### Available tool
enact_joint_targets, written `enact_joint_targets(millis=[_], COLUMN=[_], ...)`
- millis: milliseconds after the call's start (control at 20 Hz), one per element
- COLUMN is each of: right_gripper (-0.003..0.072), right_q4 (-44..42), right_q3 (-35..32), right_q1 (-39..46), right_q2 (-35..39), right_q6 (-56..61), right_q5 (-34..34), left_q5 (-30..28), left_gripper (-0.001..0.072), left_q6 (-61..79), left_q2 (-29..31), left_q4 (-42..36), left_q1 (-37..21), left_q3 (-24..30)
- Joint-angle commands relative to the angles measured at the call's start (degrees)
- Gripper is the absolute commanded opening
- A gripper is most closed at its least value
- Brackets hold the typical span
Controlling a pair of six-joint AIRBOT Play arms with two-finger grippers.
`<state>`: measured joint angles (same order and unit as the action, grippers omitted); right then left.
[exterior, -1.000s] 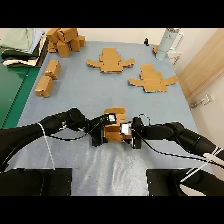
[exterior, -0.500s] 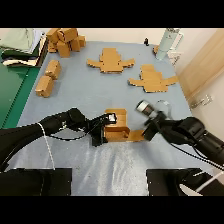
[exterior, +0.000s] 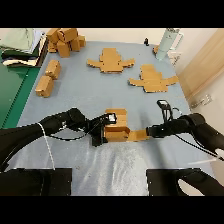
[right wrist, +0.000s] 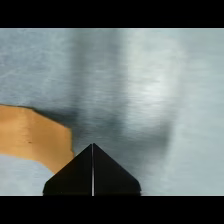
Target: Fold the box.
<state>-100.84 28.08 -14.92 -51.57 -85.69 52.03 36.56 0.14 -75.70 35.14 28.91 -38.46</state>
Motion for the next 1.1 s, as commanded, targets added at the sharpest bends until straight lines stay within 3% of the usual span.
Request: enact_joint_targets(millis=[0, 200, 850, 900, 950, 1050], right_gripper=[0.0, 0.0, 0.0013, 0.009, 0.0275, 0.0324], right_q4=[-14.1, -26.6, -24.4, -24.0, -23.2, -22.4], right_q3=[-0.2, 0.0, 6.4, 6.9, 7.4, 7.9], right_q1=[1.0, 0.7, -6.1, -6.1, -6.1, -6.1], right_q2=[-6.3, -6.3, -4.4, -4.4, -4.4, -4.4], right_q6=[-11.3, -20.9, -16.3, -16.3, -15.8, -13.9], right_q5=[-1.3, -0.9, -0.5, -0.5, -0.5, -0.3], left_q5=[0.0, 0.0, 0.0, 0.0, 0.0, 0.0], left_gripper=[0.0481, 0.0481, 0.0481, 0.0481, 0.0481, 0.0481], left_q6=[0.0, 0.0, 0.0, 0.0, 0.0, 0.0], left_q2=[0.0, 0.0, 0.0, 0.0, 0.0, 0.0], left_q4=[0.0, 0.0, 0.0, 0.0, 0.0, 0.0], left_q1=[0.0, 0.0, 0.0, 0.0, 0.0, 0.0], left_q3=[0.0, 0.0, 0.0, 0.0, 0.0, 0.0])
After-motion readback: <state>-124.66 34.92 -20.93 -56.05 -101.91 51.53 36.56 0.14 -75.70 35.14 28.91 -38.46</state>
